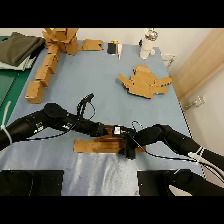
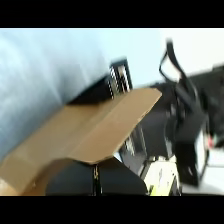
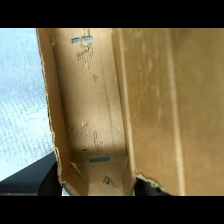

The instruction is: Fold the box.

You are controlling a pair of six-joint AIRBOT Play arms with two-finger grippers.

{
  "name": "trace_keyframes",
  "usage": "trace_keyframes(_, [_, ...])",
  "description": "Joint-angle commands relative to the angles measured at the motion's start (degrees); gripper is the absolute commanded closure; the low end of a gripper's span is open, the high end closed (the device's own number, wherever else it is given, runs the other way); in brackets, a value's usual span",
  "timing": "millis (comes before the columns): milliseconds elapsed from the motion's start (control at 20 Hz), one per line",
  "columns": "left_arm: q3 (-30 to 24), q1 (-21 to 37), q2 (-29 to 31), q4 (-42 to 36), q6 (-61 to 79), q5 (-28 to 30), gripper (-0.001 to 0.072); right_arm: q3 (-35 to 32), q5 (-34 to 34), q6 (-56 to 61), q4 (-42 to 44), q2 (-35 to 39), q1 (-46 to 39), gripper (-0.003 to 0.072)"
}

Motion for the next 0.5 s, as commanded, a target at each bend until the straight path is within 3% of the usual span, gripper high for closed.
trace_keyframes(0, [0.68, -1.07, -3.02, -1.53, 1.07, 6.8, 0.07, -0.04, -0.11, 0.02, 0.13, 0.0, 0.04, 0.0186])
trace_keyframes(450, [0.68, -1.6, -6.78, 8.76, -3.8, 9.79, 0.07, -0.04, -0.11, 0.02, 0.13, 0.0, 0.04, 0.0186])
